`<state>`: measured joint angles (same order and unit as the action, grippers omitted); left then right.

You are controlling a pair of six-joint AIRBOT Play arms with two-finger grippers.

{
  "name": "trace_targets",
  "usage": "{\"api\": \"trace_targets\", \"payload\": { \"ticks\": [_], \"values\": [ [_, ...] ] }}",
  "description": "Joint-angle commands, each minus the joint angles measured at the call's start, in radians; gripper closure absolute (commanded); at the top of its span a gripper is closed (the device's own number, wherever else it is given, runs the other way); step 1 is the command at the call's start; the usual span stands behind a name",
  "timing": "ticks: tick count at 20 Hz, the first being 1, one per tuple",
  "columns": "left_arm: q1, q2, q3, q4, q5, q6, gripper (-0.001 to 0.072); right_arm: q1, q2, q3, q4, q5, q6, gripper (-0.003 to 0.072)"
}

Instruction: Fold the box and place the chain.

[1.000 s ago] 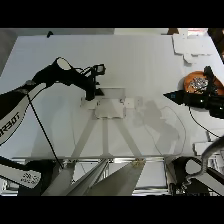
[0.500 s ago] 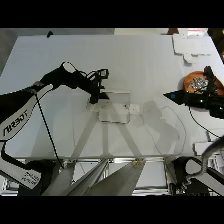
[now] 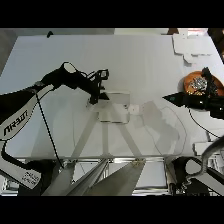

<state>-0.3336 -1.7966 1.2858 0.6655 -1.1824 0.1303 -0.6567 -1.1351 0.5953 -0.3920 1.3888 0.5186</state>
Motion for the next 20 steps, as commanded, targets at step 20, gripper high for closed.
{"api": "trace_targets", "payload": {
  "ticks": [20],
  "values": [
    [0.000,-0.003,0.000,0.031,-0.003,0.000,0.0696,0.600,0.009,0.001,0.138,0.394,-0.012,0.0673]
  ]
}}
